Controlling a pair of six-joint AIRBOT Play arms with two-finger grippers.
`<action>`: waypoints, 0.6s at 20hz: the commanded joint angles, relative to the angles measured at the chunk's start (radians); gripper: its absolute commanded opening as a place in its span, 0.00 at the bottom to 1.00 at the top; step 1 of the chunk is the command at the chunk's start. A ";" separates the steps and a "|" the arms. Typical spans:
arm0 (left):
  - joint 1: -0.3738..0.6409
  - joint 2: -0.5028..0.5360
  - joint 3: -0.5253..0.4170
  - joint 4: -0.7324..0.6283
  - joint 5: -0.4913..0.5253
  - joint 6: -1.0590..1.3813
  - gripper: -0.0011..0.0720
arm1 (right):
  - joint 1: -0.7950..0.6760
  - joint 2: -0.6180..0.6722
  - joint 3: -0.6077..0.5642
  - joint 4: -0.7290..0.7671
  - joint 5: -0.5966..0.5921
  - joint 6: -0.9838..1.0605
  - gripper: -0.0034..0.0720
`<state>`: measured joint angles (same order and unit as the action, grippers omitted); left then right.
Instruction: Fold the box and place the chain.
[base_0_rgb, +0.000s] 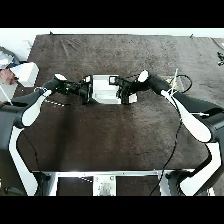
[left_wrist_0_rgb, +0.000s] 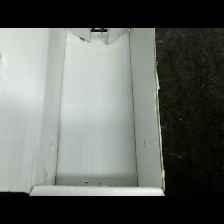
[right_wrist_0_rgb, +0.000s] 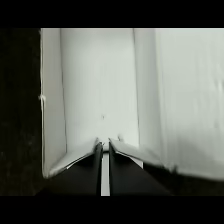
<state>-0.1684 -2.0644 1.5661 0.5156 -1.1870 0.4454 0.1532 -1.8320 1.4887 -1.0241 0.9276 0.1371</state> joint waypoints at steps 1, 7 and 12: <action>0.000 0.000 0.000 0.000 0.000 0.000 0.51 | -0.024 0.047 0.000 -0.119 0.046 0.182 0.20; 0.000 0.000 0.000 0.000 0.001 0.000 0.51 | -0.134 0.159 0.000 -0.117 0.087 0.647 0.03; 0.000 0.000 0.000 0.000 0.000 0.000 0.51 | -0.274 0.167 -0.035 -0.072 0.138 0.889 0.03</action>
